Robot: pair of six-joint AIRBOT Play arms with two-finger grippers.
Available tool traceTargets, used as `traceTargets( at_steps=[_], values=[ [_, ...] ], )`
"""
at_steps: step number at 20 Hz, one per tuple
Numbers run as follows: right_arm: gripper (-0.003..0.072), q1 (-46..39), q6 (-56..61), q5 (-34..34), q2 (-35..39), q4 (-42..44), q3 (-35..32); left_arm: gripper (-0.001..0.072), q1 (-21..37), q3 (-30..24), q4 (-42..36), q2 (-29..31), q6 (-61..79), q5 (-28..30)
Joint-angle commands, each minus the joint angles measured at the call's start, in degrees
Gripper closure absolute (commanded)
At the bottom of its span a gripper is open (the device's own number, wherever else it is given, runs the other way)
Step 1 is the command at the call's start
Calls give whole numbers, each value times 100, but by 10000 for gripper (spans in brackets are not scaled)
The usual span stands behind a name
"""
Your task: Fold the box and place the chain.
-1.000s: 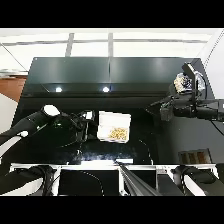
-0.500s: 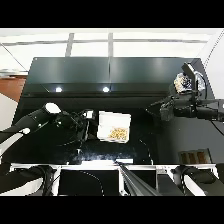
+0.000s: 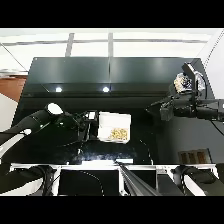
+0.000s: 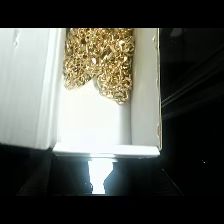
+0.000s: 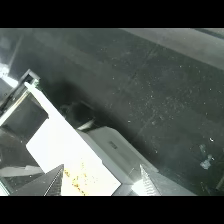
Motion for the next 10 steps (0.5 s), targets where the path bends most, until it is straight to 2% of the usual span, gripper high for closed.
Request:
traceTargets(
  at_steps=[1, 8, 9, 10],
  values=[
    [127, -4, 2, -2, -4, -4, -9, 15, -144, 7, 7, 2, -7, 76],
    [127, -4, 2, -2, -4, -96, -9, 22, -188, 7, 26, 2, -9, 96],
    [127, -4, 2, -2, -4, -96, -9, 96, -188, 7, 26, 2, -26, 111],
    [125, -4, 2, -2, -4, -98, -9, 246, -188, 7, 26, 2, -24, 111]
  ],
)
